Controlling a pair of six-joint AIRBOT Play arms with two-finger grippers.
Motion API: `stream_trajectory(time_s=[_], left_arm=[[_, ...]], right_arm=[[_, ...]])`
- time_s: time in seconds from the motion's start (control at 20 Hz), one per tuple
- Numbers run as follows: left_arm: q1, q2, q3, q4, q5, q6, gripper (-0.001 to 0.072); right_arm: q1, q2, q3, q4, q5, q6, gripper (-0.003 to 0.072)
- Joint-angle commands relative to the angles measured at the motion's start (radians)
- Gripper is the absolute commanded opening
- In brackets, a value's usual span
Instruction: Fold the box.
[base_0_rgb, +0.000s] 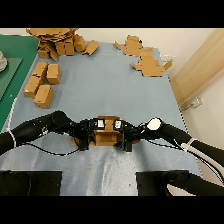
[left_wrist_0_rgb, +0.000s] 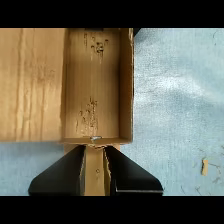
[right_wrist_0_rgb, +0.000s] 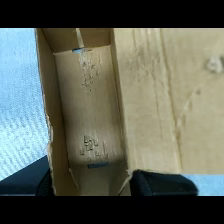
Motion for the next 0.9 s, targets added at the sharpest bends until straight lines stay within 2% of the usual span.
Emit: stream_trajectory(time_s=[0.0, 0.1, 0.15, 0.55, 0.6, 0.65, 0.85], left_arm=[[-0.023, 0.0, 0.001, 0.0, 0.036, 0.003, 0.0162], [-0.028, 0.0, 0.001, -0.001, 0.039, 0.003, 0.0144], [-0.028, 0.0, 0.002, 0.0, 0.039, 0.005, 0.0012], [-0.054, 0.0, 0.002, -0.027, 0.053, 0.004, 0.0015], [-0.059, 0.0, 0.002, -0.027, 0.058, 0.003, 0.0197], [-0.059, 0.0, 0.002, -0.03, 0.059, 0.003, 0.052], [-0.059, 0.0, 0.002, -0.042, 0.058, 0.0, 0.0522]], right_arm=[[0.0, 0.0, 0.0, 0.0, 0.0, 0.0, 0.0422], [0.0, 0.0, 0.0, 0.0, 0.0, 0.0, 0.0421], [0.0, -0.001, 0.0, 0.0, 0.0, 0.0, 0.0421], [0.0, 0.0, 0.0, 0.0, 0.0, 0.0, 0.0421], [0.0, -0.001, 0.0, 0.0, 0.0, 0.0, 0.0421], [0.0, 0.0, 0.0, 0.0, 0.0, 0.0, 0.0421], [0.0, 0.0, 0.0, 0.0, 0.0, 0.0, 0.0422]])
